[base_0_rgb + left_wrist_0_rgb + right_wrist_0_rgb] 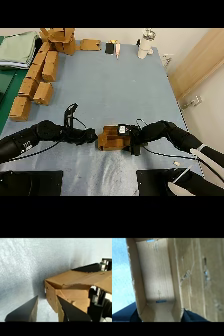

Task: Fold the box.

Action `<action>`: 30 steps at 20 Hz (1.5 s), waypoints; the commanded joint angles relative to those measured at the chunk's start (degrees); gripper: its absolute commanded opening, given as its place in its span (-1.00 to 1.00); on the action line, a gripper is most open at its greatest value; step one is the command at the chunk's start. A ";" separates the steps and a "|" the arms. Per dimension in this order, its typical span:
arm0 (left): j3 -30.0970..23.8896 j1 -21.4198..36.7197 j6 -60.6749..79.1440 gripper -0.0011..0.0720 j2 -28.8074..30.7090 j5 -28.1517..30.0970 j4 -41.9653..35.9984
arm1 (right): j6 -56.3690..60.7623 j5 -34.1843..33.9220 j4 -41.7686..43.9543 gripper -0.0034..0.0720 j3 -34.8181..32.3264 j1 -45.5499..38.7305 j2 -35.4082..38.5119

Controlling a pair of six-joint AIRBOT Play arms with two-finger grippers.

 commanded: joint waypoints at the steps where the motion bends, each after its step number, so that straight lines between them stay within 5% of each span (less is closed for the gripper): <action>1: 0.87 0.07 0.26 0.04 -0.04 -1.31 0.22 | 0.02 0.02 0.00 0.43 -0.02 0.00 -0.02; 5: 1.70 0.07 0.33 0.05 -0.07 -1.86 0.13 | 0.02 0.02 0.00 0.43 -0.02 0.00 -0.02; 7: 1.70 0.04 0.35 0.47 -0.07 -1.86 -0.44 | 0.02 0.02 0.00 0.43 -0.02 0.00 -0.02; 30: 1.68 -1.40 4.52 0.47 -0.13 0.81 -5.55 | 0.00 0.02 0.00 0.43 -0.02 0.00 -0.02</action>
